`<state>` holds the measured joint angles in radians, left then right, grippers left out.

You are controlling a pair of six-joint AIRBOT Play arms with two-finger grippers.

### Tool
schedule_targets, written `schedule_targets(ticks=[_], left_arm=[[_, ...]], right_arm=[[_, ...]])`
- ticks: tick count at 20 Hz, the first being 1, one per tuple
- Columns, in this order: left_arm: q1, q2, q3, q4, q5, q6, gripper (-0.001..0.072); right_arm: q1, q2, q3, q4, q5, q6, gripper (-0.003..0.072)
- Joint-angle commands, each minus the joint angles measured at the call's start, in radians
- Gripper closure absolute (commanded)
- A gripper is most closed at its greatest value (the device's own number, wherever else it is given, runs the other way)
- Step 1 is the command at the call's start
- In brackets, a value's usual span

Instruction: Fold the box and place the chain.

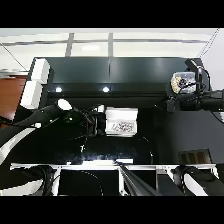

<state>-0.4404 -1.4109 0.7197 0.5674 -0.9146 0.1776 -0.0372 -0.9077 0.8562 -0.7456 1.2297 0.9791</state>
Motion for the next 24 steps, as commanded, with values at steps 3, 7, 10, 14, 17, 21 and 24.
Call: schedule_targets(ticks=[3, 7, 10, 14, 17, 21, 24], left_arm=[[-0.005, -0.003, 0.024, -0.006, 0.021, 0.023, -0.0002], [-0.043, -0.012, 0.028, -0.009, 0.020, 0.044, -0.0001], [-0.055, -0.021, 0.030, 0.002, 0.025, 0.051, 0.0001], [-0.056, -0.021, 0.030, 0.002, 0.028, 0.051, 0.0049], [-0.056, -0.021, 0.030, 0.002, 0.028, 0.051, 0.0250], [-0.056, -0.021, 0.030, 0.002, 0.028, 0.051, 0.0250], [-0.056, -0.021, 0.030, 0.002, 0.028, 0.051, 0.0250]], right_arm=[[0.001, 0.001, 0.000, 0.000, 0.000, 0.000, 0.0415], [0.001, 0.001, 0.000, 0.000, 0.000, 0.000, 0.0415], [0.001, 0.001, 0.000, -0.010, 0.001, 0.000, 0.0415], [0.004, 0.000, -0.003, -0.045, -0.020, 0.001, 0.0413], [0.063, -0.006, -0.020, -0.097, -0.095, -0.002, -0.0030], [0.178, -0.116, -0.019, -0.087, -0.282, 0.001, -0.0030], [0.234, -0.256, 0.010, -0.026, -0.372, -0.025, -0.0029]])
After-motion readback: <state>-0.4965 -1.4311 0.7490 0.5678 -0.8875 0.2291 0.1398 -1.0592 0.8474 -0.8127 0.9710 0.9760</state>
